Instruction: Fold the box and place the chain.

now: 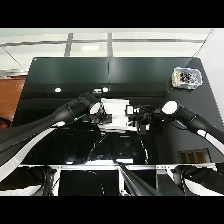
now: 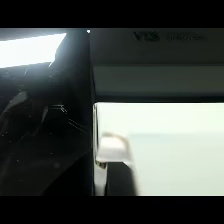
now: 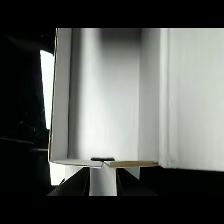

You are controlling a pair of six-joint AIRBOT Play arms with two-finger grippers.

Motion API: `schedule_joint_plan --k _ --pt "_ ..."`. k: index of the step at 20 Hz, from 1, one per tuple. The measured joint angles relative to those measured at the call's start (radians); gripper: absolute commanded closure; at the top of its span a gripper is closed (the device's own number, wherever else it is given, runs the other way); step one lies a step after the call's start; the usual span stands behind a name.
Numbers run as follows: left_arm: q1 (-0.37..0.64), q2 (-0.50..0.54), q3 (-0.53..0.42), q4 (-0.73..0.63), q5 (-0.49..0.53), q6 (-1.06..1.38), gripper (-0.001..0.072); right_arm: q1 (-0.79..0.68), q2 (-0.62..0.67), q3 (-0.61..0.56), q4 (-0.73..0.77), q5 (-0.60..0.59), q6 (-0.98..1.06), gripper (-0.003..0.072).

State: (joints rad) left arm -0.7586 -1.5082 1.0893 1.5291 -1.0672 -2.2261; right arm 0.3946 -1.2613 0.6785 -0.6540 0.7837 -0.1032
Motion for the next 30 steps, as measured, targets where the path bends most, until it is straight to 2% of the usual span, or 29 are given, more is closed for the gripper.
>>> schedule_joint_plan --k 7,8,9,10,11,12,13,14,16,18,21,26,30 --pt "0.0 0.0 0.0 -0.001 -0.001 -0.002 0.0684 0.036 -0.058 0.0 0.146 -0.066 0.003 0.0509" --pt "0.0 0.0 0.0 -0.002 0.0 -0.002 0.0685 0.037 -0.061 0.0 0.155 -0.074 0.003 0.0464" --pt "0.0 0.0 0.0 -0.002 0.001 -0.002 0.0685 0.039 -0.064 0.0 0.16 -0.076 0.004 0.0247" --pt "0.0 0.0 0.0 -0.004 0.002 -0.002 0.0685 0.039 -0.065 0.0 0.167 -0.078 0.007 0.0273" --pt "0.0 0.0 0.0 -0.005 0.002 -0.001 0.0685 0.04 -0.066 0.0 0.169 -0.079 0.011 0.0447" --pt "0.0 0.0 0.0 -0.004 0.0 -0.001 0.0685 0.04 -0.068 0.0 0.172 -0.086 0.021 0.032" --pt "0.0 0.0 0.0 -0.004 0.003 -0.002 0.0685 0.04 -0.068 0.0 0.175 -0.089 0.026 0.0366" --pt "0.0 0.0 0.0 -0.005 0.0 -0.001 0.0685 0.04 -0.068 0.0 0.175 -0.087 0.031 0.0587" --pt "0.0 0.0 0.0 -0.014 0.004 0.0 0.0685 0.04 -0.067 0.0 0.168 -0.089 0.065 0.0671" --pt "0.0 0.0 0.0 -0.021 0.003 0.001 0.0685 0.034 -0.048 0.0 0.121 -0.081 0.178 0.0672" --pt "0.0 0.0 0.0 -0.027 0.002 0.001 0.0685 -0.029 0.034 0.012 0.003 -0.013 0.487 0.0672" --pt "0.0 0.0 0.0 -0.027 0.001 0.001 0.0685 -0.345 0.222 0.034 -0.214 0.228 1.03 0.0672" --pt "0.0 0.0 0.0 -0.027 0.001 0.001 0.0685 -0.594 0.241 -0.056 -0.279 0.291 1.305 0.0671"
